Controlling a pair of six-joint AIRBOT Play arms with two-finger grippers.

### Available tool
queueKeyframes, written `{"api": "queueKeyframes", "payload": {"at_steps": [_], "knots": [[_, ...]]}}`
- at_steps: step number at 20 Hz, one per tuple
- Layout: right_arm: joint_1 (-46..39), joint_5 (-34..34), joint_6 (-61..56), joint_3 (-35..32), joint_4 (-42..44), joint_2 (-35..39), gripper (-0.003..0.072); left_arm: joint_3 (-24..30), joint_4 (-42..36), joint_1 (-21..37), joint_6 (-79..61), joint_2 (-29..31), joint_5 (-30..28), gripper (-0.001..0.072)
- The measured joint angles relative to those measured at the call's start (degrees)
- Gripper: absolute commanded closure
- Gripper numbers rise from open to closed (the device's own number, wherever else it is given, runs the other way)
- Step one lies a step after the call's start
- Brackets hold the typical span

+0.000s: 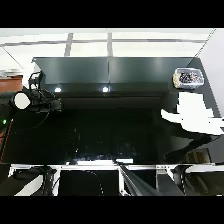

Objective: Fold the box and place the chain.

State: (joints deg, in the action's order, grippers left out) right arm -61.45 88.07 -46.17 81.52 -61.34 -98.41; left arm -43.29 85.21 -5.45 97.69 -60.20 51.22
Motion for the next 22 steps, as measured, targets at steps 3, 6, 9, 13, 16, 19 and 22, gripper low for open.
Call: {"api": "queueKeyframes", "payload": {"at_steps": [3, 6, 9, 13, 16, 19, 22], "knots": [[0.17, -0.70, -0.63, -2.40, 4.37, 3.34, 0.0676, 0.00, 0.00, 0.00, 0.00, 0.00, -0.11, -0.0002], [0.90, -1.68, -1.70, -7.54, 11.87, 7.80, 0.0677, 0.00, -0.04, 0.00, 0.00, 0.00, -0.85, -0.0001], [3.13, -3.82, -3.67, -14.27, 16.00, 14.23, 0.0677, 0.00, -0.20, 0.00, 0.00, 0.00, -1.16, -0.0001], [9.86, -9.51, -5.77, -26.12, 18.64, 26.34, 0.0677, 0.00, -0.44, 0.00, 0.02, 0.00, -1.40, -0.0001], [18.18, -16.39, -6.80, -36.87, 21.27, 37.99, 0.0677, 0.00, -2.21, 0.00, 0.07, 0.00, -1.53, -0.0001], [28.96, -25.42, -6.88, -48.17, 27.04, 50.64, 0.0677, 0.00, -5.66, 0.00, -0.37, -0.11, -1.53, -0.0001], [41.46, -35.87, -7.02, -58.69, 32.11, 61.33, 0.0677, 0.00, -12.26, 0.00, -6.23, -0.83, -1.57, -0.0001]]}}
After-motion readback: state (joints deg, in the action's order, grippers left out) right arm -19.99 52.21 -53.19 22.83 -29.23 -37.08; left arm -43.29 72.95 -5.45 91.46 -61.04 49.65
